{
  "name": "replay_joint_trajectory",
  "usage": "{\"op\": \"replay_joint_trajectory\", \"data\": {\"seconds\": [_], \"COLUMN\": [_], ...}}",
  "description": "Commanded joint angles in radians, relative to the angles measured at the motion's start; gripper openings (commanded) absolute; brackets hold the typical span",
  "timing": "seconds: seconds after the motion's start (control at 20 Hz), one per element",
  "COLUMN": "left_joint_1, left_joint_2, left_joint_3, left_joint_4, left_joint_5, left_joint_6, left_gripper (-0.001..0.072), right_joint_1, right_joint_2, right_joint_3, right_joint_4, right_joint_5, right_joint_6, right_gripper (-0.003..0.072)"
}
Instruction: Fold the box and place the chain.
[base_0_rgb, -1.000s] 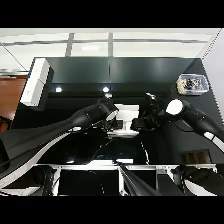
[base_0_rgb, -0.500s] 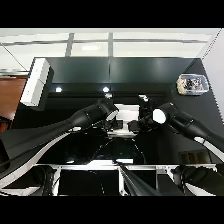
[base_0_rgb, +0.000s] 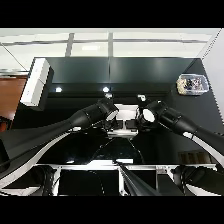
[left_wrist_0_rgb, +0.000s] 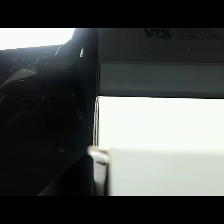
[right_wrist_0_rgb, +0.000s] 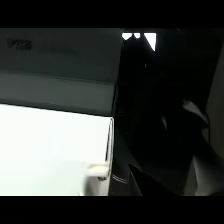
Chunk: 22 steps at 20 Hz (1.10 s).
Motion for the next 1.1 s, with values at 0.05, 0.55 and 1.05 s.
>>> {"op": "replay_joint_trajectory", "data": {"seconds": [0.05,0.55,1.05], "left_joint_1": [0.001,0.001,0.001], "left_joint_2": [0.0,0.0,0.0], "left_joint_3": [0.001,0.001,0.001], "left_joint_4": [0.0,0.0,0.0], "left_joint_5": [-0.002,-0.003,-0.003], "left_joint_6": [0.0,0.0,0.0], "left_gripper": [0.003,0.0029,0.003], "right_joint_1": [0.004,0.006,0.006], "right_joint_2": [-0.011,-0.026,-0.026], "right_joint_3": [0.005,0.005,0.005], "right_joint_4": [-0.01,-0.006,0.005], "right_joint_5": [0.011,0.0,-0.008], "right_joint_6": [0.093,0.093,0.08], "right_gripper": [0.0334,0.0016,0.0018]}}
